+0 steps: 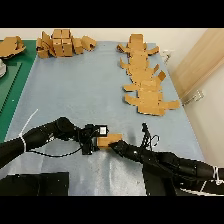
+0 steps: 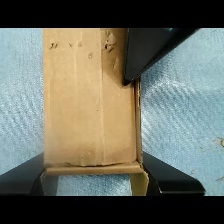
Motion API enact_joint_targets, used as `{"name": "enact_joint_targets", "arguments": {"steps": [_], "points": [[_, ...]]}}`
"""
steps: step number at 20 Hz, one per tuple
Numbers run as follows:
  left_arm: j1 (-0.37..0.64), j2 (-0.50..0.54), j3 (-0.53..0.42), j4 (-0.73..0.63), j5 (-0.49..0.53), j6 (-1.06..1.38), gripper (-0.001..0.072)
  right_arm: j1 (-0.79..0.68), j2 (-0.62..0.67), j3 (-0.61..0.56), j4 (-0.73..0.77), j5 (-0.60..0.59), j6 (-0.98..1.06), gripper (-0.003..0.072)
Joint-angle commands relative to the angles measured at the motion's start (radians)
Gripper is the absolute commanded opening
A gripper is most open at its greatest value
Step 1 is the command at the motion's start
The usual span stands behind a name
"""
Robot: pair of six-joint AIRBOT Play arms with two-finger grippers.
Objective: Fold the box.
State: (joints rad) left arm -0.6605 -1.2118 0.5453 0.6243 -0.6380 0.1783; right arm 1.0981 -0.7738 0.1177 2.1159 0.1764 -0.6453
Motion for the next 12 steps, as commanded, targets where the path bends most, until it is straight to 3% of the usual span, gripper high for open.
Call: {"name": "enact_joint_targets", "arguments": {"steps": [1, 4, 6, 9, 12], "points": [[0.0, 0.0, 0.001, 0.0, 0.0, 0.0, 0.0512, 0.001, -0.01, 0.0, -0.003, 0.001, -0.002, -0.0001], [0.0, 0.0, 0.001, 0.0, 0.0, 0.0, 0.0512, 0.001, 0.046, 0.007, -0.098, 0.078, -0.002, 0.0], [0.0, 0.0, 0.001, 0.0, 0.0, 0.0, 0.0513, -0.012, 0.14, 0.014, -0.128, 0.066, -0.025, 0.0001], [0.0, 0.0, 0.001, 0.0, 0.0, 0.0, 0.0513, -0.093, 0.278, 0.014, -0.128, -0.106, -0.14, 0.0001], [0.0, 0.0, 0.001, 0.0, 0.0, 0.0, 0.0513, -0.243, 0.323, 0.014, -0.195, -0.291, -0.164, 0.0001]]}}
